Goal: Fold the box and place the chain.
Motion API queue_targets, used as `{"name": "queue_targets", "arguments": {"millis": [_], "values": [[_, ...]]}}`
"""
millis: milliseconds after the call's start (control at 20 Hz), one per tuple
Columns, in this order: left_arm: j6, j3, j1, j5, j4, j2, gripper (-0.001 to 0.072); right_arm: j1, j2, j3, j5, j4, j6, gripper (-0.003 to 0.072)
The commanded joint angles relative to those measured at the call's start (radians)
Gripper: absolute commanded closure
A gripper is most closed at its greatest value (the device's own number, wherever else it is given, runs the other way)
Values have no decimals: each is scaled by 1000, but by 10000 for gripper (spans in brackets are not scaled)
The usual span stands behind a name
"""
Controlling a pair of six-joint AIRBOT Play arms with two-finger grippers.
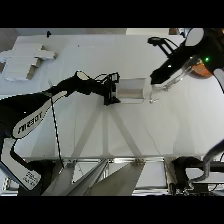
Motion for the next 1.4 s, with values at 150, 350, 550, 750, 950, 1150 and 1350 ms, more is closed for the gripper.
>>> {"name": "queue_targets", "arguments": {"millis": [150,350,550,750,950,1150,1350], "values": [[0,0,0,0,0,0,430,116,2,-1,-134,118,-26,671],[0,0,0,0,0,0,430,167,2,-1,-206,146,-58,671],[0,0,0,0,0,0,430,219,-18,-1,-252,136,-58,670],[0,0,0,0,0,0,430,249,-85,-1,-256,131,-53,671],[0,0,0,0,0,0,430,254,-139,-1,-293,73,-11,670],[0,0,0,0,0,0,430,253,-150,-1,-294,15,33,457],[0,0,0,0,0,0,430,253,-148,-1,-290,15,33,390]]}}
